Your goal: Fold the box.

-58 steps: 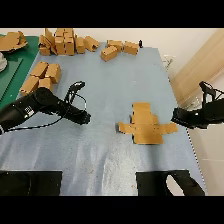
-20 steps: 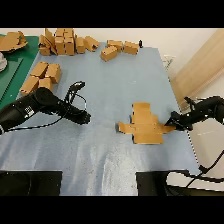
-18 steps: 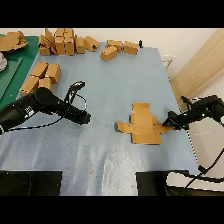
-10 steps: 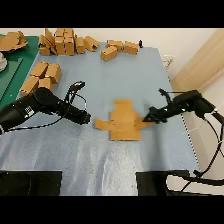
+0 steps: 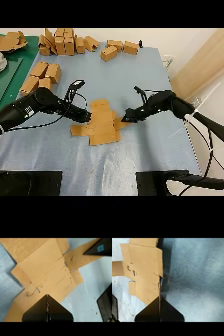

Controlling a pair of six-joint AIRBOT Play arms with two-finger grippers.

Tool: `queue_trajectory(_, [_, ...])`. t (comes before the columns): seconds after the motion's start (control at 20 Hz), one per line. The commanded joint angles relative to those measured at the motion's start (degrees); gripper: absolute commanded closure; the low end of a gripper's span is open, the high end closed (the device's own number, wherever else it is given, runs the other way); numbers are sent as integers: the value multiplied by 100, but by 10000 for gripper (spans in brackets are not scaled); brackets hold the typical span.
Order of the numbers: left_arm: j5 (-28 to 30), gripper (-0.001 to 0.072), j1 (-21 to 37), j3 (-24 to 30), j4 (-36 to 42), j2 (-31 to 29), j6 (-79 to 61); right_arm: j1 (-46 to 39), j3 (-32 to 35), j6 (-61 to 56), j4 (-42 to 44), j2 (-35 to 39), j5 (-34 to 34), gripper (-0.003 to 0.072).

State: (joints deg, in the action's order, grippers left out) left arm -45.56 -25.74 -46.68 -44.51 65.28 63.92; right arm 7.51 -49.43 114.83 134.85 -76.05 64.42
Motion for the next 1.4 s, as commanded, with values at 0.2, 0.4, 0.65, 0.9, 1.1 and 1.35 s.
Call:
queue_trajectory(0.2, [260,698,4,-2,125,4,-2,365,260,28,-297,-7,-835,659])
queue_trajectory(0.4, [446,698,2,-2,127,9,0,363,260,24,-350,-7,-933,582])
queue_trajectory(0.65, [601,698,11,-4,299,9,26,365,260,166,-330,-7,-726,684])
queue_trajectory(0.9, [-72,550,828,0,264,59,323,367,518,929,136,101,-920,684])
queue_trajectory(1.1, [-667,291,1891,15,415,529,299,367,1123,1259,170,708,-1436,684])
queue_trajectory(1.35, [-1235,291,2096,20,1484,1169,-804,599,1626,1622,168,1510,-1598,684])
